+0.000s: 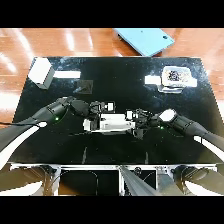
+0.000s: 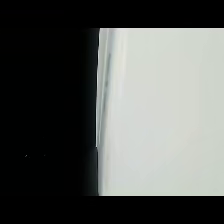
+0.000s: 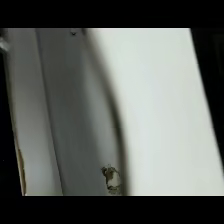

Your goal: Fold the box and place the chain.

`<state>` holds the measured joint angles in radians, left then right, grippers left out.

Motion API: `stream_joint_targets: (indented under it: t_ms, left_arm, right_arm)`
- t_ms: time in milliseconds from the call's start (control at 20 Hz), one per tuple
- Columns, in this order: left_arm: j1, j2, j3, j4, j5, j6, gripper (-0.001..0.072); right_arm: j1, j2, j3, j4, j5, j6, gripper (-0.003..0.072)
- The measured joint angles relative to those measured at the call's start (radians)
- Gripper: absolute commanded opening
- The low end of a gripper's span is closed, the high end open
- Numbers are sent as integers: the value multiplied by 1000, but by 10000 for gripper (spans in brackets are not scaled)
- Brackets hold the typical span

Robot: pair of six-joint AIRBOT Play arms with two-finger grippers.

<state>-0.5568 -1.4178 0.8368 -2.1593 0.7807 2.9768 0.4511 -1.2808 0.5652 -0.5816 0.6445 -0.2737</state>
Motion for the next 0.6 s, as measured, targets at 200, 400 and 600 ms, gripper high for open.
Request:
stream_joint_targets:
  t_ms: [200,400,600]
  left_arm:
    - [0,0,0,0,0,0,21]
    - [0,0,0,0,0,0,21]
    - [0,0,0,1,1,0,21]
  right_arm:
    - [0,0,0,24,4,1,720]
    - [0,1,1,34,18,28,720]
    - [-1,8,2,30,41,49,720]
